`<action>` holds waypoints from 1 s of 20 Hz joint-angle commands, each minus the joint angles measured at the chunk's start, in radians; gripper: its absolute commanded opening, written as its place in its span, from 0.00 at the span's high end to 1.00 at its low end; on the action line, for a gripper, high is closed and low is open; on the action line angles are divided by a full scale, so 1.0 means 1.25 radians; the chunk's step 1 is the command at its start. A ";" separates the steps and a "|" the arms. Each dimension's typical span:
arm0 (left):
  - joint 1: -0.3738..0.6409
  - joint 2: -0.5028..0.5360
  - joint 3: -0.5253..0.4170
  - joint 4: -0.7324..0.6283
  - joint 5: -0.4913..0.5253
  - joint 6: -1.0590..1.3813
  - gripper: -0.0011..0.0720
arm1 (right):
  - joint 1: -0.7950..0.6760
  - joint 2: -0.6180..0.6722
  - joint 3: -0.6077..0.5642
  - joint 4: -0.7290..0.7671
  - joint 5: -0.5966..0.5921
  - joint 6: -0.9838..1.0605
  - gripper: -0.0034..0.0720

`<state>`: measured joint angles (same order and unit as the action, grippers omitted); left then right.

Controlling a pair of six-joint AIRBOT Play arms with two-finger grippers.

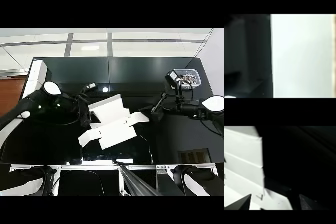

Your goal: Fold the box and place the chain.

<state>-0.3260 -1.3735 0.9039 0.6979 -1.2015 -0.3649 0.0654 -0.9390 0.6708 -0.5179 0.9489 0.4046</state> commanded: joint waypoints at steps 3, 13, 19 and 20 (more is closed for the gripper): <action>-0.084 0.023 -0.034 0.067 0.232 0.271 0.95 | -0.007 -0.002 0.029 0.007 -0.037 -0.027 0.02; -0.092 -0.027 -0.031 0.133 0.193 0.272 0.95 | 0.239 -0.078 -0.098 -0.251 -0.094 -0.223 0.02; -0.092 -0.027 -0.031 0.132 0.201 0.269 0.95 | 0.266 -0.114 -0.100 -0.226 -0.033 -0.298 0.02; -0.092 -0.027 -0.031 0.132 0.201 0.269 0.95 | 0.288 -0.125 -0.104 -0.210 -0.039 -0.298 0.02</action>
